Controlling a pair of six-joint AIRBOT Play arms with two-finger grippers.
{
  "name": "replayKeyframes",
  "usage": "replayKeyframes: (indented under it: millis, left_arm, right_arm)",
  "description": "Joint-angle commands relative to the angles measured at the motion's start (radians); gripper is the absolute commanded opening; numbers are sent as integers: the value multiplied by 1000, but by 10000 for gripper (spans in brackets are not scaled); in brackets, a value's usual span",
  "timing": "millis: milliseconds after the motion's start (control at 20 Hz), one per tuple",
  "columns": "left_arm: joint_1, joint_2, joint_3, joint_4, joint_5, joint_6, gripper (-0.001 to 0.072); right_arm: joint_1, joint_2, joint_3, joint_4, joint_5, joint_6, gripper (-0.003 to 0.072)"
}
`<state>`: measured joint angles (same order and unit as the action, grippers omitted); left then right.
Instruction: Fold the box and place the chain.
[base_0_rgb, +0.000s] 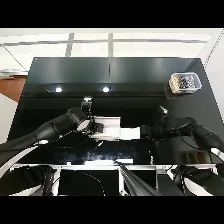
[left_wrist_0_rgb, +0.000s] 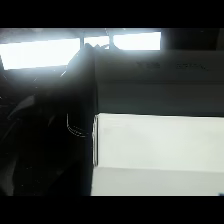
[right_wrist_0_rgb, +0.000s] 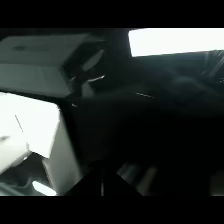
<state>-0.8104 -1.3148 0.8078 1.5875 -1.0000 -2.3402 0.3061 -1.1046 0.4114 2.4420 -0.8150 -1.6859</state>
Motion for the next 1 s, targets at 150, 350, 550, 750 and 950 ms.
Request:
replayKeyframes:
  millis: [150, 350, 550, 750, 950]
  left_arm:
    - [1, -1, 0, -3, -3, -1, 34]
    - [1, -1, 0, -3, -3, -1, 34]
    - [1, -1, 0, -3, -3, -1, 34]
    - [1, -1, 0, -3, -3, -1, 34]
    - [1, -1, 0, -2, -3, -1, 34]
  right_arm:
    - [117, -89, 137, 44, -10, -31, 513]
    - [118, -89, 216, 42, -139, -84, 519]
    - [118, -89, 243, 36, -156, -84, 683]
    - [141, -89, 249, 29, -130, -83, 681]
    - [223, -89, 251, -30, -27, 7, 593]
